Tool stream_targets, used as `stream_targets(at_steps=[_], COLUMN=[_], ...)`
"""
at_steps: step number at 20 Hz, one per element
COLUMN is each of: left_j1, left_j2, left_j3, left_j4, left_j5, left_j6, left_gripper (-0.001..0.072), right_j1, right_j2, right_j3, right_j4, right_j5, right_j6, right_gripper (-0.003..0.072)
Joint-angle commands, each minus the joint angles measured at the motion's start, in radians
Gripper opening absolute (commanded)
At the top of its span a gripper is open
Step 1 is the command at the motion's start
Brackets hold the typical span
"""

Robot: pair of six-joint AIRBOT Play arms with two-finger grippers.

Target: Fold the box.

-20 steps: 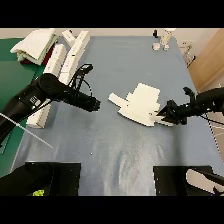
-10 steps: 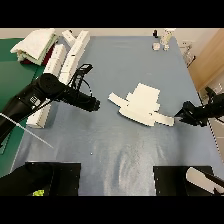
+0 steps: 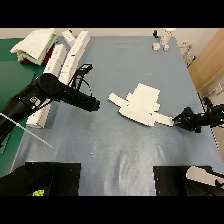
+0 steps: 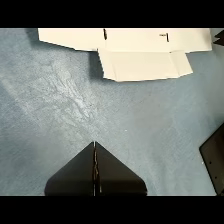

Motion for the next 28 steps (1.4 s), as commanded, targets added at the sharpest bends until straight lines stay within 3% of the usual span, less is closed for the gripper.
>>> stream_targets(at_steps=[1,18,19,21,25,28], left_j1=[0.000,0.000,0.000,0.000,0.000,0.000], left_j2=[0.000,0.000,0.000,0.000,0.000,0.000], left_j3=[0.000,0.000,0.000,0.000,0.000,0.000], left_j4=[0.000,0.000,0.000,0.000,0.000,0.000], left_j5=[0.000,0.000,0.000,0.000,0.000,0.000], left_j6=[0.000,0.000,0.000,0.000,0.000,0.000], left_gripper=[0.0013,0.0013,0.0013,0.0013,0.0013,0.0013], right_j1=[-0.008,0.046,0.067,0.103,0.132,0.165], right_j2=[-0.055,-0.087,-0.094,-0.098,-0.098,-0.098], right_j3=[-0.012,-0.012,-0.011,-0.010,-0.009,-0.009], right_j4=[0.062,0.202,0.203,0.203,0.202,0.203], right_j5=[0.021,0.027,0.043,0.068,0.063,0.004], right_j6=[-0.076,-0.193,-0.193,-0.193,-0.200,-0.230], right_gripper=[0.0367,0.0328,0.0270,0.0256,0.0003,0.0001])
